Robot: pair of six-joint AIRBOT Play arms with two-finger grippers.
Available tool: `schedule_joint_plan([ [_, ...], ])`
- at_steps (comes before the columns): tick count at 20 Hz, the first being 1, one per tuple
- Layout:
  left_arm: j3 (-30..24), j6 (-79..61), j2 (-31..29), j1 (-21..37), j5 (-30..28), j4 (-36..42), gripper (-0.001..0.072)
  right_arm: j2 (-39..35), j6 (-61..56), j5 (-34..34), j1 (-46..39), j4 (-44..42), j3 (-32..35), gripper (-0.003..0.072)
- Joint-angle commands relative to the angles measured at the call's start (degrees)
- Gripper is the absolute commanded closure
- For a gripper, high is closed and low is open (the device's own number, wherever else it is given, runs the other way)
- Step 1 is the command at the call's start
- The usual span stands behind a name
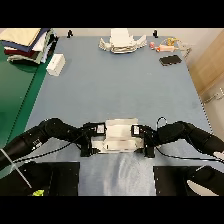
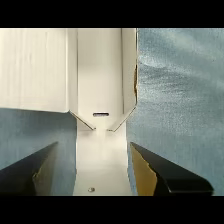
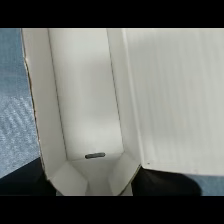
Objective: Fold the box.
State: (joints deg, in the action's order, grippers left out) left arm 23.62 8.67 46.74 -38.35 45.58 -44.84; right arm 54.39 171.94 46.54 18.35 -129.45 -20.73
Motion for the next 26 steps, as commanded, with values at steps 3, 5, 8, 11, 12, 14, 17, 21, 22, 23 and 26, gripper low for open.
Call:
schedule_joint_plan([
  [3,-0.04,-9.75,4.46,-2.91,-3.91,6.62,0.0189,0.04,-0.02,-0.02,-0.02,0.02,-0.02,0.0088],
  [5,-0.04,-9.77,5.14,-4.48,-6.73,7.5,0.0441,0.04,-0.02,0.0,-0.02,0.02,-0.02,0.0087],
  [8,0.02,-9.75,6.43,-6.67,-9.35,9.03,0.0485,0.04,-0.02,-0.02,-0.02,0.02,-0.02,0.0087],
  [11,0.28,-9.79,8.28,-8.17,-10.64,11.06,0.0485,0.04,-0.02,-0.02,-0.02,0.02,-0.02,0.0088],
  [12,0.37,-9.79,8.9,-8.5,-11.65,11.61,0.0483,0.04,-0.02,0.0,-0.02,0.02,-0.02,0.0087],
  [14,0.37,-9.77,9.49,-9.03,-12.63,11.89,0.0405,0.04,-0.02,-0.02,-0.02,0.04,-0.02,0.0087],
  [17,0.35,-7.67,9.7,-9.18,-12.13,11.76,0.0107,0.04,-0.02,-0.02,-0.02,0.04,-0.02,0.0087],
  [21,0.37,-7.28,9.68,-9.16,-12.0,10.99,0.0109,0.04,0.0,0.0,-0.02,0.04,-0.02,0.0088],
  [22,0.37,-6.29,9.64,-9.07,-12.04,9.79,0.0165,0.04,-0.02,0.0,-0.02,0.04,-0.02,0.0088],
  [23,0.39,-4.13,9.33,-9.05,-12.02,7.56,0.0364,0.04,0.0,-0.02,-0.02,0.04,-0.02,0.0087],
  [26,0.42,5.18,5.81,-9.07,-10.12,-1.97,0.0695,0.04,0.0,0.0,-0.02,0.04,-0.02,0.0087],
])
